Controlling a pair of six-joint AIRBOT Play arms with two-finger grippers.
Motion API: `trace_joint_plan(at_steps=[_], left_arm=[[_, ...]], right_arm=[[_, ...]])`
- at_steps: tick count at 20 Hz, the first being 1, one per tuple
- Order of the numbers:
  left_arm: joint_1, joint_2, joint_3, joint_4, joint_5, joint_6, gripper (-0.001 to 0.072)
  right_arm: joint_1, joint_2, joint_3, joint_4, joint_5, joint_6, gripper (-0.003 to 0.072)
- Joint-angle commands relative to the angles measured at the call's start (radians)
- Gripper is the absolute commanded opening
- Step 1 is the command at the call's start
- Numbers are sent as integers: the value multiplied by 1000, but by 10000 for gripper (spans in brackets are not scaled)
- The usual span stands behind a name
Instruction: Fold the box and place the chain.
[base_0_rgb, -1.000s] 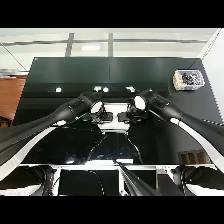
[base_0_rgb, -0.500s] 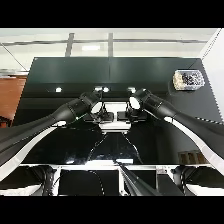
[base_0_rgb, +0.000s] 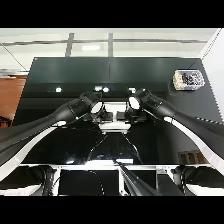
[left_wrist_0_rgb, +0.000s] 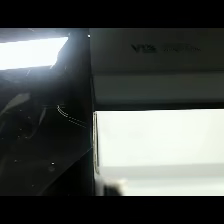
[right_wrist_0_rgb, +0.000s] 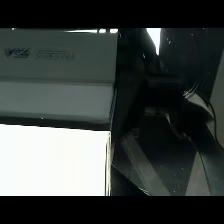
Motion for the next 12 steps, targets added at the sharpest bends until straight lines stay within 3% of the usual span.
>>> trace_joint_plan(at_steps=[1, 2, 6, 10, 12], left_arm=[[0, 0, 0, 0, 0, 1, 27], [0, 0, 0, 0, -1, 1, 28], [0, 0, 0, 0, 0, 1, 27], [0, 0, 0, 0, 3, 1, 27], [0, 0, 0, 0, 2, 1, 27]], right_arm=[[0, 1, 1, 8, -21, 0, 173], [-2, 3, 1, 11, -21, 0, 381], [-3, 58, 4, 8, -11, -76, 385], [-28, 208, 25, -4, 71, -218, 385], [-66, 322, 24, -149, 113, -251, 385]])
